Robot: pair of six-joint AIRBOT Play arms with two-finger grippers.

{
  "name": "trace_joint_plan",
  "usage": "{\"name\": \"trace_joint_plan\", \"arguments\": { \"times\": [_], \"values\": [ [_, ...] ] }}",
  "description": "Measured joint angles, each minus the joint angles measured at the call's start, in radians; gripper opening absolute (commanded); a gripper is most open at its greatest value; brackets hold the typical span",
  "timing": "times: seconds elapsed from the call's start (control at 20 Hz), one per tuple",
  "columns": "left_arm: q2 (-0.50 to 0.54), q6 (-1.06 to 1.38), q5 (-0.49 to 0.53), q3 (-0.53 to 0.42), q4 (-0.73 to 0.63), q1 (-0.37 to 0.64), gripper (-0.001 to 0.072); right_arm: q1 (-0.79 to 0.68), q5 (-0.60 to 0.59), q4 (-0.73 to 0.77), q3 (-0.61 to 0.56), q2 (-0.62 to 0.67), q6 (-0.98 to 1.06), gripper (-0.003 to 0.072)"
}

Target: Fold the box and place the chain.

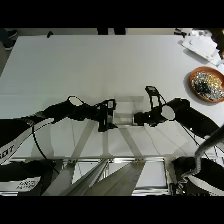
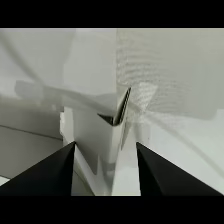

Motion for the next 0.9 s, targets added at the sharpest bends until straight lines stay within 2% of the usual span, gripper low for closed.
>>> {"name": "trace_joint_plan", "arguments": {
  "times": [0.35,0.45,0.65,0.7,0.75,0.9],
  "values": [
    [0.000,0.001,0.000,0.000,0.000,0.000,0.0272,0.013,-0.061,-0.032,0.001,-0.008,0.071,0.0324],
    [0.000,0.001,0.001,0.000,0.000,0.000,0.0272,0.026,-0.060,-0.055,0.003,-0.010,0.100,0.0283],
    [0.000,0.001,0.001,0.000,0.000,0.000,0.0272,0.060,-0.031,-0.100,0.037,-0.038,0.132,0.0283],
    [0.000,0.001,0.001,0.000,0.000,0.000,0.0272,0.069,-0.016,-0.107,0.054,-0.055,0.138,0.0312],
    [0.000,0.001,0.001,0.000,0.000,0.000,0.0272,0.078,0.001,-0.113,0.072,-0.074,0.139,0.0389],
    [0.000,0.002,0.001,0.000,0.000,0.000,0.0272,0.093,0.037,-0.121,0.115,-0.112,0.146,0.0403]
  ]
}}
